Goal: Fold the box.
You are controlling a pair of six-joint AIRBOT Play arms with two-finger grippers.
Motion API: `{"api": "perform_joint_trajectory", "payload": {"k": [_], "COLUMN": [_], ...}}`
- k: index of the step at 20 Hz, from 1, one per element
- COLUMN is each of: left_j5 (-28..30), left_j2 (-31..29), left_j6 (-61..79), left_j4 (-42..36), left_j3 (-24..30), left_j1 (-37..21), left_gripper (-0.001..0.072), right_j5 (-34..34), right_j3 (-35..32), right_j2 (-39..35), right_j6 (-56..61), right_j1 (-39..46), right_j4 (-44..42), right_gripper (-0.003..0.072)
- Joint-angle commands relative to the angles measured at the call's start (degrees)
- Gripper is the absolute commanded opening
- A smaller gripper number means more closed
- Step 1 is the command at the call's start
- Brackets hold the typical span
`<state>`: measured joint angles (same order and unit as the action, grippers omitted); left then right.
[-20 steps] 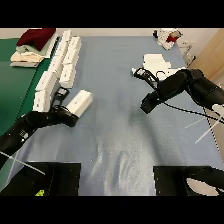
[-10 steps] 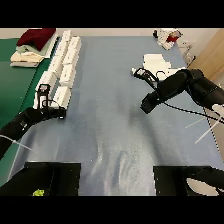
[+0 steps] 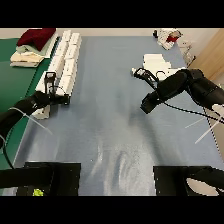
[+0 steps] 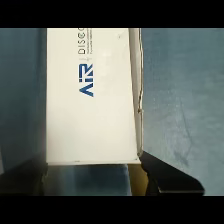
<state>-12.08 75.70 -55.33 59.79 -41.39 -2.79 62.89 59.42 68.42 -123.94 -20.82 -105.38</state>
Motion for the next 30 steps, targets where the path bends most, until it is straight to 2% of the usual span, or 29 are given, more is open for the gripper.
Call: {"api": "perform_joint_trajectory", "payload": {"k": [1, 6, 18, 19, 20, 21, 24, 27, 30], "left_j5": [-0.13, -0.09, -0.35, -0.44, -0.55, -0.55, -0.74, -4.22, -14.51], "left_j2": [6.78, 10.23, 10.47, 10.47, 10.47, 10.47, 10.38, 8.46, 3.82], "left_j6": [-0.31, -0.24, 0.42, 0.42, 0.39, 0.35, 0.39, 0.42, 0.2], "left_j4": [-0.22, -0.2, -0.22, -0.2, -0.2, -0.22, -0.2, -0.09, 0.04], "left_j3": [-7.3, -11.85, -11.93, -11.96, -11.93, -11.96, -11.96, -11.96, -12.0], "left_j1": [0.31, 0.2, 0.24, 0.22, 0.24, 0.24, 0.22, -0.39, -2.95], "left_gripper": [0.0455, 0.0455, 0.0457, 0.0497, 0.0625, 0.068, 0.068, 0.0681, 0.0688], "right_j5": [0.0, 0.0, 0.0, 0.0, 0.0, 0.0, 0.0, 0.02, 0.0], "right_j3": [0.02, 0.02, 0.02, 0.02, 0.02, 0.02, 0.02, 0.02, 0.02], "right_j2": [0.02, 0.02, 0.02, 0.02, 0.02, 0.02, 0.02, 0.02, 0.02], "right_j6": [0.02, 0.02, 0.02, 0.02, 0.02, 0.0, 0.02, 0.02, 0.0], "right_j1": [0.02, 0.02, 0.02, 0.02, 0.02, 0.02, 0.02, 0.02, 0.02], "right_j4": [0.0, 0.0, -0.02, -0.02, -0.02, -0.02, -0.02, -0.02, -0.02], "right_gripper": [0.0003, 0.0003, 0.0003, 0.0003, 0.0003, 0.0003, 0.0003, 0.0003, 0.0003]}}
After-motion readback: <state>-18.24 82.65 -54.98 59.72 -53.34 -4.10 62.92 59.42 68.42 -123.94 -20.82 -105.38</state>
